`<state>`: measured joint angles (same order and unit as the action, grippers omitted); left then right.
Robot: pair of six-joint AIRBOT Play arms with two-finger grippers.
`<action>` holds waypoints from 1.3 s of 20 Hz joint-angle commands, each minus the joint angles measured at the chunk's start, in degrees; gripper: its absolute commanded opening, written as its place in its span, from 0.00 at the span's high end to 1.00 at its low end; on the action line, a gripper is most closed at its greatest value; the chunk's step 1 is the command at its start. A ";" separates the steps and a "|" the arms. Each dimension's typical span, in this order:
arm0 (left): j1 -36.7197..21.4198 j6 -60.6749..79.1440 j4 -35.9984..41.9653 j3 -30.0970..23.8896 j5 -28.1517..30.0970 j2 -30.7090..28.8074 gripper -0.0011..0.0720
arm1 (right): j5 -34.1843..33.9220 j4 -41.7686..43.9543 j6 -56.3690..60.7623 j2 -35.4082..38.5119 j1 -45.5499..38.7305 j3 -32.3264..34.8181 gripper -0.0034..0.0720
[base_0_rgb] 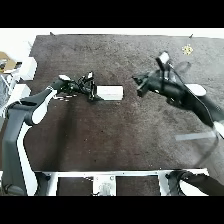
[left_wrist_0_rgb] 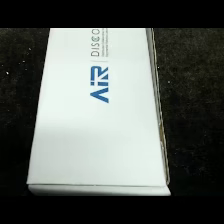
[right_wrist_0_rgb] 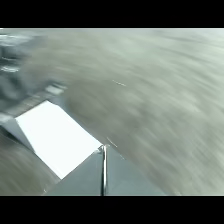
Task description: Fold the box and place the chain.
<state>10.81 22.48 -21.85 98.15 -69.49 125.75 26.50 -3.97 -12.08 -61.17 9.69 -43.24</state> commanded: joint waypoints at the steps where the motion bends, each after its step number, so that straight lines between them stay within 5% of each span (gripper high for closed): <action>1: -0.04 0.04 0.00 0.00 0.00 0.02 0.52 | -18.27 2.97 -0.74 18.86 -0.02 17.62 0.95; 7: 0.09 0.04 2.51 0.00 -0.09 0.02 0.52 | -25.51 2.97 4.81 41.27 -0.02 36.33 0.95; 14: 0.07 0.02 4.85 0.00 -0.07 0.02 0.52 | -26.97 2.95 7.28 45.18 -0.02 40.70 0.95; 15: 0.02 -0.39 6.10 0.11 0.09 -0.02 0.65 | -26.99 2.93 7.21 45.20 -0.02 40.70 0.95; 16: -0.31 -1.25 6.78 0.52 -0.09 -0.33 0.95 | -26.99 2.93 7.21 45.20 -0.02 40.70 0.95; 17: -0.72 -2.23 7.58 1.36 0.70 -1.07 0.97 | -26.99 2.91 7.19 45.20 -0.02 40.70 0.95; 21: -4.72 -13.86 8.00 5.11 13.92 -9.27 0.97 | -27.47 2.47 7.19 45.20 -0.02 40.70 0.95; 26: -12.24 -35.23 6.62 5.44 46.69 -19.85 0.97 | -28.02 2.49 7.19 45.18 -0.02 40.72 0.95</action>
<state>2.35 0.38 -14.00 103.13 -42.13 110.91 -1.21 -1.34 -4.93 -16.01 9.69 -2.57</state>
